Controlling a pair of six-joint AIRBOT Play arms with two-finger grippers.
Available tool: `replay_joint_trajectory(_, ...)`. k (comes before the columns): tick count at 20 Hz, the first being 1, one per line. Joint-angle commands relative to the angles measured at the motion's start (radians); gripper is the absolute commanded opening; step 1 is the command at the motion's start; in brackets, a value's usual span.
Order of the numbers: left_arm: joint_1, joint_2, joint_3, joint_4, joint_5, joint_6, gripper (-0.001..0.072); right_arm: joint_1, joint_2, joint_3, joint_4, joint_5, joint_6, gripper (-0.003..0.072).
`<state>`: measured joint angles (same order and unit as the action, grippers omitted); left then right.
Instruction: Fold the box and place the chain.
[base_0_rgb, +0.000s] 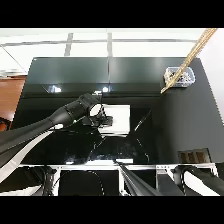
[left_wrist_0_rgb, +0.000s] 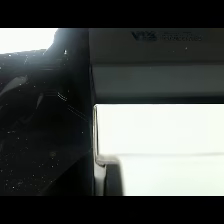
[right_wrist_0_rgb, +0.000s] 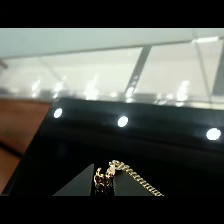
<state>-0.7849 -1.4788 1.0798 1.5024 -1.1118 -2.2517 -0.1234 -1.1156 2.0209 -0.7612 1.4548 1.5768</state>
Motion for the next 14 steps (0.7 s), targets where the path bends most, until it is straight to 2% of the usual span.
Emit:
replay_joint_trajectory(1,0.0,0.0,0.0,0.0,0.0,0.0,0.0027,0.11,0.005,-0.014,0.032,0.074,-0.004,0.0013)
replay_joint_trajectory(7,0.0,0.0,0.0,0.0,0.0,0.0,0.0027,0.274,0.003,-0.095,0.032,0.108,-0.003,0.0014)
replay_joint_trajectory(14,0.0,0.0,0.0,0.0,0.0,0.0,0.0027,0.446,0.002,-0.192,0.031,0.052,-0.003,0.0014)
